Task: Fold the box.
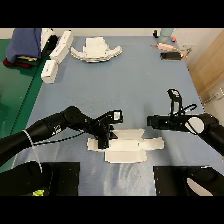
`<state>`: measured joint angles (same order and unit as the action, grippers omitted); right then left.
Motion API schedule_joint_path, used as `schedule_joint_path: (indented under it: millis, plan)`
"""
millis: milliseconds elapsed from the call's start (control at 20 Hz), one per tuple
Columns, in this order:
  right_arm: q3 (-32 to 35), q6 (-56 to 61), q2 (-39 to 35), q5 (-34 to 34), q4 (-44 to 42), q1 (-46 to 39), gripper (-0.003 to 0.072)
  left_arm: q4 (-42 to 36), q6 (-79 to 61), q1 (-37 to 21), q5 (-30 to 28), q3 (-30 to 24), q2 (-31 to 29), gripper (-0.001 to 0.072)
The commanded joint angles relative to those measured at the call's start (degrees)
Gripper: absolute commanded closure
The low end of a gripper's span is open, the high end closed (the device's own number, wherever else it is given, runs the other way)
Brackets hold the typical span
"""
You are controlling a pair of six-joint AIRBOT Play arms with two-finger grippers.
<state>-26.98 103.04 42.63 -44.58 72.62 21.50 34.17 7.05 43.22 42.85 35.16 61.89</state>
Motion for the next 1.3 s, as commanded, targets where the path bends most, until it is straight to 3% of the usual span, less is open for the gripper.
schedule_joint_path:
  millis: [0, 150, 250, 350, 500, 550, 600, 650, 900, 1250]
  plan:
    - [-3.3, 2.9, -4.6, -16.7, -1.1, 1.8, 0.0685, 0.1, 0.0, 0.0, 0.2, 0.0, 0.0, 0.0694]
    - [-4.0, 12.1, -10.0, -26.7, -2.0, 6.8, 0.0685, 0.1, 0.0, 0.0, 0.2, 0.0, 0.0, 0.0695]
    - [-3.9, 13.1, -12.0, -29.0, -3.0, 12.4, 0.0685, 0.1, 0.0, 0.0, 0.2, 0.0, 0.0, 0.0695]
    - [-3.9, 11.3, -12.7, -26.9, -2.1, 20.5, 0.0685, 0.1, 0.0, 0.0, 0.2, 0.0, 0.0, 0.0694]
    - [-2.9, -3.9, -12.1, -21.2, 4.1, 35.4, 0.0684, 0.1, 0.0, 0.0, 0.2, 0.0, 0.0, 0.0695]
    - [-2.2, -7.9, -11.5, -20.2, 5.5, 40.0, 0.0620, 0.1, 0.0, 0.0, 0.2, 0.0, 0.0, 0.0695]
    - [-1.4, -11.6, -10.4, -19.3, 6.5, 43.8, 0.0296, 0.1, 0.0, 0.0, 0.3, 0.0, 0.0, 0.0695]
    - [-0.4, -15.8, -9.0, -18.7, 8.2, 47.3, 0.0054, 0.1, 0.0, 0.0, 0.2, 0.0, 0.0, 0.0694]
    - [0.6, -18.3, 0.7, -14.9, 24.8, 51.8, 0.0002, 0.1, 0.0, 0.0, 0.2, 0.0, 0.0, 0.0695]
    - [0.6, -12.5, 7.2, -9.7, 28.5, 51.8, 0.0015, 0.1, 0.0, 0.0, 0.2, 0.0, 0.0, 0.0695]
